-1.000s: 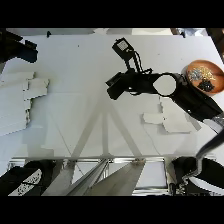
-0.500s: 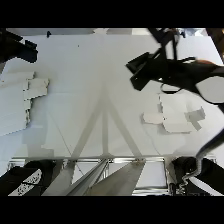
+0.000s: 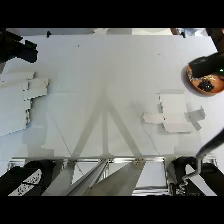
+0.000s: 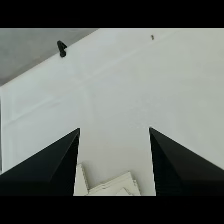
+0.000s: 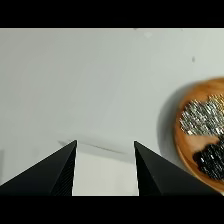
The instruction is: Fold the box and place the chain.
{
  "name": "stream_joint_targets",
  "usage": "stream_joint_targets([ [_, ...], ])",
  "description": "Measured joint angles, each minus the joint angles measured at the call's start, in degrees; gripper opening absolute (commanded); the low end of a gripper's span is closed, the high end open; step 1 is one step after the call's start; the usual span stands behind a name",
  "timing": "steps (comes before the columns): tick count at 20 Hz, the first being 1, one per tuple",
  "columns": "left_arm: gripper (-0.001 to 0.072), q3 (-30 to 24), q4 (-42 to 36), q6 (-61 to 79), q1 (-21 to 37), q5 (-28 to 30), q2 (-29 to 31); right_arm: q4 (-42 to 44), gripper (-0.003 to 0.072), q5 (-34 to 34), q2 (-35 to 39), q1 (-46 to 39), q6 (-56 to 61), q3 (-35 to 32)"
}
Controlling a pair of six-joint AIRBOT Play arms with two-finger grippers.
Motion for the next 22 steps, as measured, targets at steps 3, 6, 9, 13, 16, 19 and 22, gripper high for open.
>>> stream_joint_targets([
  [3, 0.0471, 0.0, 0.0, 0.0, 0.02, 0.0, 0.0, -0.96, 0.0461, 7.1, -3.43, -9.77, -3.93, -0.02],
  [6, 0.0471, 0.0, -0.02, 0.0, 0.02, 0.0, 0.0, -2.84, 0.0463, 13.66, -8.22, -15.47, -7.15, -0.02],
  [9, 0.0471, 0.0, -0.02, 0.0, 0.0, 0.0, 0.0, -4.57, 0.0478, 17.35, -12.57, -17.64, -9.22, 0.0],
  [13, 0.0471, 0.0, 0.0, 0.02, 0.02, 0.0, 0.0, -6.84, 0.0485, 21.38, -17.57, -18.64, -10.32, 0.0],
  [16, 0.0471, 0.0, 0.0, 0.0, 0.02, 0.0, 0.0, -7.48, 0.0485, 23.65, -20.81, -18.86, -10.51, 0.0],
  [19, 0.0471, 0.0, 0.0, 0.0, 0.02, 0.0, 0.0, -7.72, 0.0485, 25.31, -23.41, -18.82, -10.54, 0.0],
  [22, 0.0471, 0.0, 0.0, 0.0, 0.02, 0.0, 0.0, -7.87, 0.0483, 26.34, -25.46, -18.32, -10.56, 0.0],
])
